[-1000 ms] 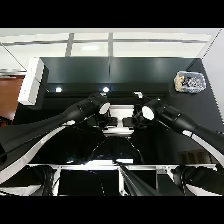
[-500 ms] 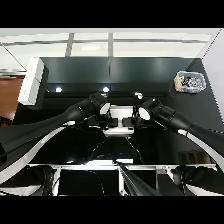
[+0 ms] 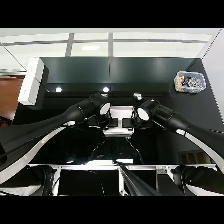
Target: Fold the box and place the chain.
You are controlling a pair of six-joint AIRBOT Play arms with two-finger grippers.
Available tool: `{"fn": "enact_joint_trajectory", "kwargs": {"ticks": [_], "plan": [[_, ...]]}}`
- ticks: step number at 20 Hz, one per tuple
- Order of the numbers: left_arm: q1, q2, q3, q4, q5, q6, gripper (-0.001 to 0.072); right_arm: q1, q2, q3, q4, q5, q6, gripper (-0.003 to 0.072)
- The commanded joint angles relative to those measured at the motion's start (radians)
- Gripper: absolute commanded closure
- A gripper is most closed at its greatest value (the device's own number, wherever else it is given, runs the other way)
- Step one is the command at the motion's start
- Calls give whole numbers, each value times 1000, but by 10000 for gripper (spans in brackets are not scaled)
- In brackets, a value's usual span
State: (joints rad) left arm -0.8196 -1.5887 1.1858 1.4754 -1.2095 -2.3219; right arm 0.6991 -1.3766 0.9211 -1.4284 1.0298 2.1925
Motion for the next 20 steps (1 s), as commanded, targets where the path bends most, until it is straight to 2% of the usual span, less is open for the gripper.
{"fn": "enact_joint_trajectory", "kwargs": {"ticks": [1, 10, 18, 19, 20], "plan": [[1, 0, 1, 1, 1, 0, 679, 1, -1, 1, 7, -6, 0, 383], [1, 0, 1, 1, 1, 0, 680, 18, -45, 45, 39, 9, -27, 383], [1, 0, 1, 1, 1, 0, 679, 28, -66, 45, -5, 17, 0, 386], [1, 0, 1, 1, 1, 0, 679, 28, -66, 45, -5, 17, -1, 473], [1, 0, 1, 1, 1, 0, 679, 28, -66, 45, -5, 17, -1, 529]]}}
